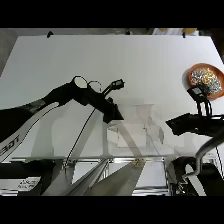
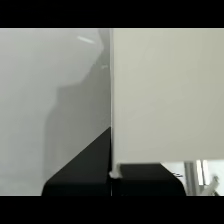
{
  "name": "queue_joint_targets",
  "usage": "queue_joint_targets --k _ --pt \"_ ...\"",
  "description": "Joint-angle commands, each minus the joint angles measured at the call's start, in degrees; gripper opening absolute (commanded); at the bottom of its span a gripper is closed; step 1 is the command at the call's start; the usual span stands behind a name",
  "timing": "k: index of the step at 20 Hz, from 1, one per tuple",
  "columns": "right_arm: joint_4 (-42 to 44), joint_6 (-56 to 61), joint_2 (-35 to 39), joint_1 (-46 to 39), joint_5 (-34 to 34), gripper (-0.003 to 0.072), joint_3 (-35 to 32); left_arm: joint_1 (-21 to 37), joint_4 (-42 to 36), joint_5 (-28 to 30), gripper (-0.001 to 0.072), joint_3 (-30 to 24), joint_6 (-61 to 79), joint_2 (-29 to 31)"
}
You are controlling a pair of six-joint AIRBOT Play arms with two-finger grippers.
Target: Fold the box and place the chain.
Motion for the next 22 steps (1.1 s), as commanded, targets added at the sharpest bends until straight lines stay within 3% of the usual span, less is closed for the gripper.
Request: queue_joint_targets --k 1,3,7,10,14,22 --pt "0.37 0.04 0.04 0.04 1.42 0.0341 1.88 -2.73 -1.29 12.37 -0.0004 -7.8 8.26 7.61" --pt "0.48 0.04 0.04 0.04 1.36 0.034 1.86 -2.73 -4.42 14.78 -0.0003 -10.84 12.31 7.76" --pt "0.98 0.04 0.02 0.04 0.61 0.0339 1.86 -4.63 5.9 19.45 0.0001 -11.19 14.01 6.19" --pt "1.75 0.04 0.02 0.04 -0.07 0.0338 1.84 -5.99 1.53 24.11 0.0003 -11.19 17.11 6.14" --pt "1.73 0.02 0.02 0.04 -0.04 0.0338 1.84 -6.12 -6.38 24.46 0.0003 -11.19 27.02 5.27" --pt "1.7 0.0 0.02 0.04 -1.16 0.0338 1.84 -6.16 -7.23 21.86 0.0003 -11.19 26.91 0.39"
